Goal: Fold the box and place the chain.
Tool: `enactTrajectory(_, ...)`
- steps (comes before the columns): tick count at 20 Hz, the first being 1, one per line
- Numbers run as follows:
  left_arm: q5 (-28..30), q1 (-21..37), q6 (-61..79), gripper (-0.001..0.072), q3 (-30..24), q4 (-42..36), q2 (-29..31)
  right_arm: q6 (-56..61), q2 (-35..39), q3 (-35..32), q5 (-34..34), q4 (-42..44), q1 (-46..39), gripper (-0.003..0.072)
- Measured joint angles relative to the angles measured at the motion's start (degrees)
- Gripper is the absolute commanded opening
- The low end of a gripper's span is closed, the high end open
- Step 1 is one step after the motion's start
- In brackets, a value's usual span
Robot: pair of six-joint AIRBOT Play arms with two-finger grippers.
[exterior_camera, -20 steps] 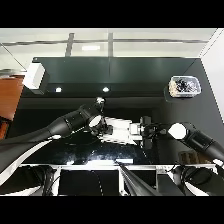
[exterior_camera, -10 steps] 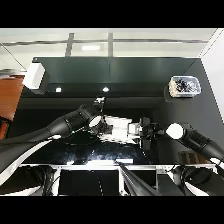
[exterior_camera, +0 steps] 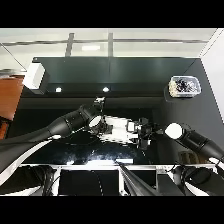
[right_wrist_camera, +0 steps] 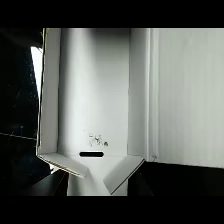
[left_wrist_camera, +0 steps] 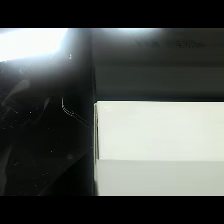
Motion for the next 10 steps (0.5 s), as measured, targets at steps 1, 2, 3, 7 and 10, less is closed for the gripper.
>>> enactTrajectory(1,0.0,0.0,0.0,0.003,0.0,0.0,0.0,0.3,0.0,0.0,0.0,0.1,0.0,0.0457)
enactTrajectory(2,0.0,0.0,0.0,0.003,0.0,0.0,0.0,0.8,0.0,0.0,0.0,0.4,0.0,0.0457)
enactTrajectory(3,0.0,0.0,0.0,0.003,0.0,0.0,0.0,1.2,0.0,0.0,0.0,0.5,0.0,0.0457)
enactTrajectory(7,0.0,0.0,0.0,0.003,0.0,0.0,0.0,3.2,0.0,0.0,0.1,0.7,0.0,0.0456)
enactTrajectory(10,0.0,0.0,0.1,0.003,0.0,0.0,0.0,4.5,-0.1,0.0,0.7,0.8,0.0,0.0335)
